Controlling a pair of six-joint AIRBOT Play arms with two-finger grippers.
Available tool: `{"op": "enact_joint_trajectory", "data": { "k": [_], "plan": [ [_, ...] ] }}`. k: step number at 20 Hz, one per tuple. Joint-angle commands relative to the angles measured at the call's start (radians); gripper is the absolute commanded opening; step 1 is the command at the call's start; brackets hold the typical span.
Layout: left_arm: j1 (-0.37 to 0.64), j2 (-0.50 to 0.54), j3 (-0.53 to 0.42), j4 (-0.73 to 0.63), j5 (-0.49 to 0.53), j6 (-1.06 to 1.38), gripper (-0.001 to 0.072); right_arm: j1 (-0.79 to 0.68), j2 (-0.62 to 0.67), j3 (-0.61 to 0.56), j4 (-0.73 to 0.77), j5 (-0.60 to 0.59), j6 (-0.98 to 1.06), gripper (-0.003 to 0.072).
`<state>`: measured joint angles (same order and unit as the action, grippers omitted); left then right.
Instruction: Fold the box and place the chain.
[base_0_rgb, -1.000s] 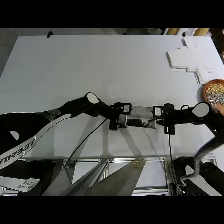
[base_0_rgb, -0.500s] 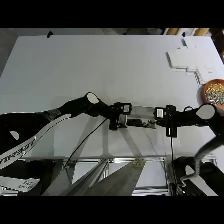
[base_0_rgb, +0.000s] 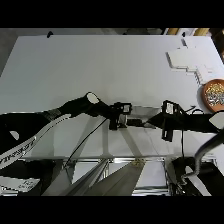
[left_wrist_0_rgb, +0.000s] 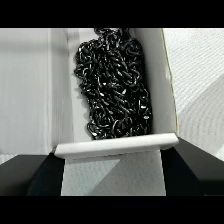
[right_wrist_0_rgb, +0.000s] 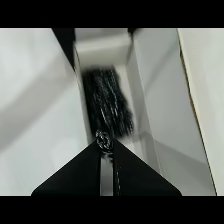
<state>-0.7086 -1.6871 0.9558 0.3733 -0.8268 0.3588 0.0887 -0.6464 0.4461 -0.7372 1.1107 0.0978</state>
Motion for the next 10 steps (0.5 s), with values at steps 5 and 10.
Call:
{"op": "enact_joint_trajectory", "data": {
  "k": [5, 10],
  "plan": [
    [0.000, 0.000, 0.000, 0.000, 0.000, 0.000, 0.0207, 0.200, -0.046, -0.036, 0.130, -0.283, 0.012, 0.0028],
    [0.000, 0.000, 0.000, 0.000, 0.000, 0.000, 0.0207, 0.192, -0.036, -0.017, 0.071, -0.323, 0.121, 0.0187]
  ]
}}
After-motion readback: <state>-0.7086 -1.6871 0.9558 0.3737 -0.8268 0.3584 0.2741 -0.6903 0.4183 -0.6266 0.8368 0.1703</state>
